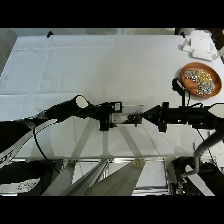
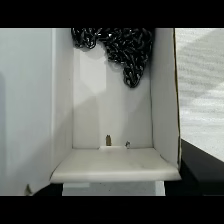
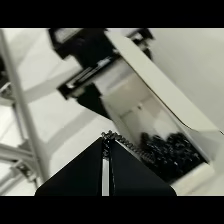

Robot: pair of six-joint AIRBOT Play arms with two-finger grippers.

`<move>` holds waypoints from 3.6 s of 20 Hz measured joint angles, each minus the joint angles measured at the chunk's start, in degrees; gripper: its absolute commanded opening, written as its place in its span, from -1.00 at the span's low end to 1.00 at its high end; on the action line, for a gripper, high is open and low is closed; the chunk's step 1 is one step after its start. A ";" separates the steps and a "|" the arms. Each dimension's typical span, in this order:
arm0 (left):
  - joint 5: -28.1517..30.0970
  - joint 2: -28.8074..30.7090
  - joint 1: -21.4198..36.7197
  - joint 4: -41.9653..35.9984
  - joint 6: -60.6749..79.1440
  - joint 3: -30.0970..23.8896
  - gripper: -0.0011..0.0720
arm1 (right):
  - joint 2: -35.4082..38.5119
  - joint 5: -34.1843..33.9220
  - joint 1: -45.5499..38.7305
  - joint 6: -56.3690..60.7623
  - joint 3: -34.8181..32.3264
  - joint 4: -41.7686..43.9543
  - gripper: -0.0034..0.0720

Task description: Fold the box and place the chain.

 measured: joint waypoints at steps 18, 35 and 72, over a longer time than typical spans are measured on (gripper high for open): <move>-0.02 0.00 0.00 0.02 0.02 0.00 0.22 | -1.88 -10.10 0.00 2.99 -3.96 18.05 -0.86; -0.02 0.00 0.00 0.00 0.02 0.00 0.22 | -3.48 -9.88 0.00 2.95 -4.13 1.11 -0.30; -0.02 0.00 0.00 0.00 0.02 0.00 0.22 | -24.04 2.25 15.37 -2.45 21.66 -17.16 0.17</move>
